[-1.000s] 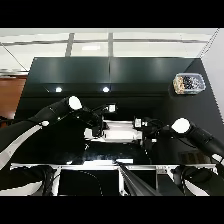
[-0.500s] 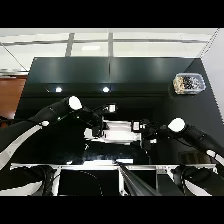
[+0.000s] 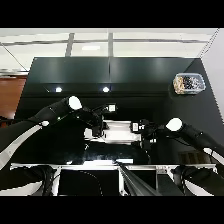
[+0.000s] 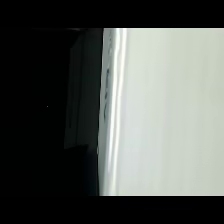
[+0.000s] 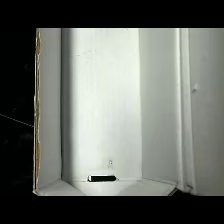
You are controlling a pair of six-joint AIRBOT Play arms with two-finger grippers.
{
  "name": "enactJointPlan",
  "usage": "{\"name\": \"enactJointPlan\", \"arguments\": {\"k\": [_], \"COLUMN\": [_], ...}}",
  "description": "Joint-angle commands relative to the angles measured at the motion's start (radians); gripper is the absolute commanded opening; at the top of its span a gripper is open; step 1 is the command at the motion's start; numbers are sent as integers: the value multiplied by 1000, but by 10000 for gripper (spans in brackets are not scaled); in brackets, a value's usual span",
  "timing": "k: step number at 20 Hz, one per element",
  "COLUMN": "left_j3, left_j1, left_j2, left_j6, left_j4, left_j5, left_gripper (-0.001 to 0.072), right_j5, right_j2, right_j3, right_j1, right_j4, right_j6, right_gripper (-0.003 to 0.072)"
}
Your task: Fold the box and place the chain.
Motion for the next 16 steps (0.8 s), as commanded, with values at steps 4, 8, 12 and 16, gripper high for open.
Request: {"name": "enactJointPlan", "arguments": {"k": [4, 8, 12, 16], "left_j3": [1, 1, 3, 3], "left_j1": [0, 0, 1, 2], "left_j2": [0, 0, 9, 94], "left_j6": [0, 0, 0, -61], "left_j4": [0, 0, 1, 64], "left_j5": [0, 0, -3, -35], "left_gripper": [26, 26, 143, 514], "right_j5": [-13, -13, -13, -13], "right_j2": [-9, -9, -9, -9], "right_j3": [-1, -1, -1, -1], "right_j1": [0, 0, 0, 0], "right_j4": [-5, -5, -5, -5], "right_j6": [1, 2, 2, 1], "right_gripper": [630, 496, 496, 496]}}
